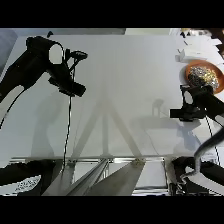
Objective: Fold the box and place the chain.
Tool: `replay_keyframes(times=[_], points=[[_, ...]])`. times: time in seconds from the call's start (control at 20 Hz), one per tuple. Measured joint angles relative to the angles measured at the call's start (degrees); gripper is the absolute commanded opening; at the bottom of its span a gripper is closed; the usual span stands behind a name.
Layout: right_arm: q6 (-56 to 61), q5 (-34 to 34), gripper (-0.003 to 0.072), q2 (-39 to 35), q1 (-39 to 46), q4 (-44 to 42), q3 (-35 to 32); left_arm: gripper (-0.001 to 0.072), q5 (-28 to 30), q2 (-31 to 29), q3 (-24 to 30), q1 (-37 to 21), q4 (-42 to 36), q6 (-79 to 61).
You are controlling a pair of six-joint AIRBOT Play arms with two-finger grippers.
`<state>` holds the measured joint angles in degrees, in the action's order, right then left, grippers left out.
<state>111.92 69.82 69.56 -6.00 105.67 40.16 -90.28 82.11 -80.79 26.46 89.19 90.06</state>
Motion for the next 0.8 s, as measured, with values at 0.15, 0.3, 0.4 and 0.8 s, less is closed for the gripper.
replay_keyframes(times=[0.15,0.3,0.4,0.8], points=[[-2.93,-0.59,0.0020,0.02,0.04,0.15,0.70,0.0008,0.02,0.00,0.00,0.00,0.00,0.00],[-5.86,2.25,0.0019,0.02,0.04,2.64,4.76,0.0008,0.02,0.00,0.00,0.00,-0.02,0.00],[-8.22,4.98,0.0019,0.02,0.09,5.86,9.11,0.0008,0.02,0.00,0.00,0.00,0.00,0.00],[-17.79,6.56,0.0488,0.26,16.46,20.63,20.50,0.0008,0.02,0.00,0.00,0.00,-0.02,0.00]])
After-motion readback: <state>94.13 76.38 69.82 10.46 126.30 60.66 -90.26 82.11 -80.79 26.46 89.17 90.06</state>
